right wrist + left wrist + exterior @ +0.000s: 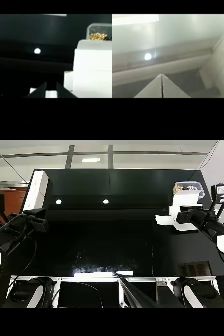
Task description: Fold the box and place the chain.
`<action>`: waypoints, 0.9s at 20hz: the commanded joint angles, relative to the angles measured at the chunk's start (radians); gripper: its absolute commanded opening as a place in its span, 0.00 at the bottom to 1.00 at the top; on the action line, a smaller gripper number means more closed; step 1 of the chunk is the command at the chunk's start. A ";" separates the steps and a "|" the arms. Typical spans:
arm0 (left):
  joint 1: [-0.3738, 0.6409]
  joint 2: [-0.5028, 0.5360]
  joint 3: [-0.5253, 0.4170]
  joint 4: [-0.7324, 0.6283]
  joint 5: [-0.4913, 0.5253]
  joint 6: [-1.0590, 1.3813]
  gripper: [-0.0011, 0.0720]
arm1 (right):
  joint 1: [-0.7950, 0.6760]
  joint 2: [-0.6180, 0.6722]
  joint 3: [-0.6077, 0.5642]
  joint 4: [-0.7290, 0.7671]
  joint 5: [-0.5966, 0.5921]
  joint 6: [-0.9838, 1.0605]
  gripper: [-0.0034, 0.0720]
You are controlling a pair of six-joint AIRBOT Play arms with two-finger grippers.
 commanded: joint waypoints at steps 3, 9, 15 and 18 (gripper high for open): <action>-0.002 -0.140 -0.006 -0.233 0.168 -0.024 0.85 | -0.096 -0.134 0.001 -0.008 -0.066 0.069 1.00; -0.088 -0.299 0.035 -0.247 0.047 0.048 0.99 | -0.224 -0.297 0.110 -0.085 0.111 0.279 1.00; -0.161 -0.348 0.043 -0.248 0.051 0.053 0.99 | -0.680 -0.648 0.563 -0.215 0.182 0.523 1.00; -0.182 -0.351 0.043 -0.248 0.053 0.053 0.99 | -0.842 -0.914 0.898 -0.168 0.660 0.422 1.00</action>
